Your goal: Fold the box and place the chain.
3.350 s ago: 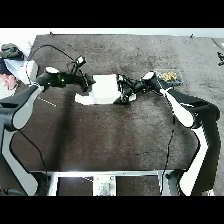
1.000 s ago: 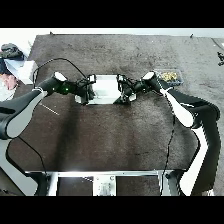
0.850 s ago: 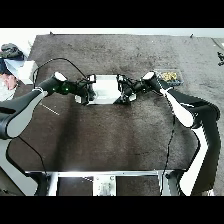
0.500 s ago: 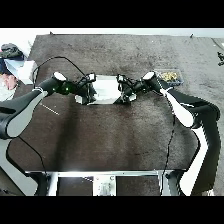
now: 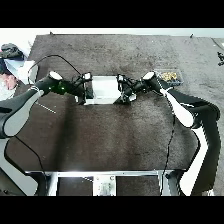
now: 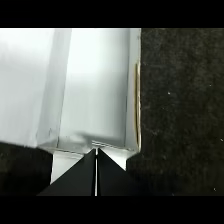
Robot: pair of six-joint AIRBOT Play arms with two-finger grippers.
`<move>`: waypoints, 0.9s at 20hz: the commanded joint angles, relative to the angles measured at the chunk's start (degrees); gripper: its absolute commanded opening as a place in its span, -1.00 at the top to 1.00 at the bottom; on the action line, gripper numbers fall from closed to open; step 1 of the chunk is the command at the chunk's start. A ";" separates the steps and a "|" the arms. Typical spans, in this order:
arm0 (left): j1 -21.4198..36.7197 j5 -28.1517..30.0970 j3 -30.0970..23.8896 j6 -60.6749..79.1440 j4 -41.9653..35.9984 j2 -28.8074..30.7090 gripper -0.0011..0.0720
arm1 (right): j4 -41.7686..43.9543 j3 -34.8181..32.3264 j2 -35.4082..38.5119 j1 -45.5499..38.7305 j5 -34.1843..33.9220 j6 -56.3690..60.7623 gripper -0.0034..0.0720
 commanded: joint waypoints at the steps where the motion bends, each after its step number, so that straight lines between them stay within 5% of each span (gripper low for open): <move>1: 2.89 -5.29 0.04 -1.31 0.46 1.92 0.95 | 0.00 -0.02 -0.04 0.07 0.02 -0.07 -0.16; 10: 10.54 -3.74 -0.24 -34.75 3.43 15.63 0.96 | 0.02 -0.02 -0.04 0.07 0.02 -0.07 -0.16; 18: 15.58 3.89 -14.05 -51.95 3.48 18.21 0.95 | 0.02 -0.02 -0.04 0.07 0.02 -0.07 -0.16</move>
